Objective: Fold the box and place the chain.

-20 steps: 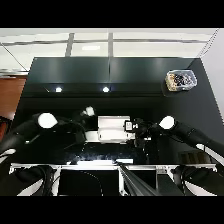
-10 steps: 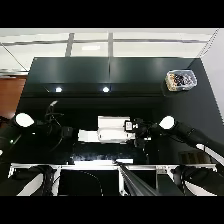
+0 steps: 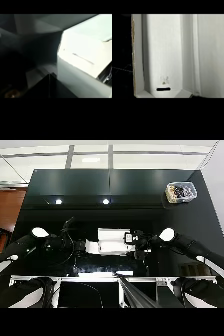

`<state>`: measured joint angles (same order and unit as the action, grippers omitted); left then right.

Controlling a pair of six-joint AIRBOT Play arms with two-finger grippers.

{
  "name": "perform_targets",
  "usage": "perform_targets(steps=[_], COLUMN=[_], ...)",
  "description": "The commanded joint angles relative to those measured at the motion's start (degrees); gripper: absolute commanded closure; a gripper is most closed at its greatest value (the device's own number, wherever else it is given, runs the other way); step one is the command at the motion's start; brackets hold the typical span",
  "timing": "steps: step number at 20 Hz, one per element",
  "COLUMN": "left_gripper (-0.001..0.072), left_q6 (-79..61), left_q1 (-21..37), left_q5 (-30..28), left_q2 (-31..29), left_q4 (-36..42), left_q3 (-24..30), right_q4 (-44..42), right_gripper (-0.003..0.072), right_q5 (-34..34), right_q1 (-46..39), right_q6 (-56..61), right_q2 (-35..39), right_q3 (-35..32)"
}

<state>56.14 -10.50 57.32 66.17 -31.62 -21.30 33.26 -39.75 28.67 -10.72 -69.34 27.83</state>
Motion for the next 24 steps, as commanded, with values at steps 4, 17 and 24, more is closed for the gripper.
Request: perform_targets(steps=[4,17,24], left_gripper=[0.0002,0.0004,0.0006], left_q6=[-2.54,33.35,65.05], left_q1=[-1.53,-25.07,-31.67], left_q5=[1.44,-20.81,-13.05], left_q2=[-3.32,-5.53,-2.78], left_q4=[2.08,-18.25,-44.83], left_q3=[-4.44,-7.15,-15.32], right_q4=[0.0,-0.02,-0.02], right_gripper=[0.0199,0.0199,0.02], right_q5=[-0.02,0.02,0.02], right_q1=[0.04,0.04,0.04], right_q6=[0.02,0.02,0.02], right_q2=[0.02,0.02,0.02], right_q3=[-0.02,-0.02,-0.02])
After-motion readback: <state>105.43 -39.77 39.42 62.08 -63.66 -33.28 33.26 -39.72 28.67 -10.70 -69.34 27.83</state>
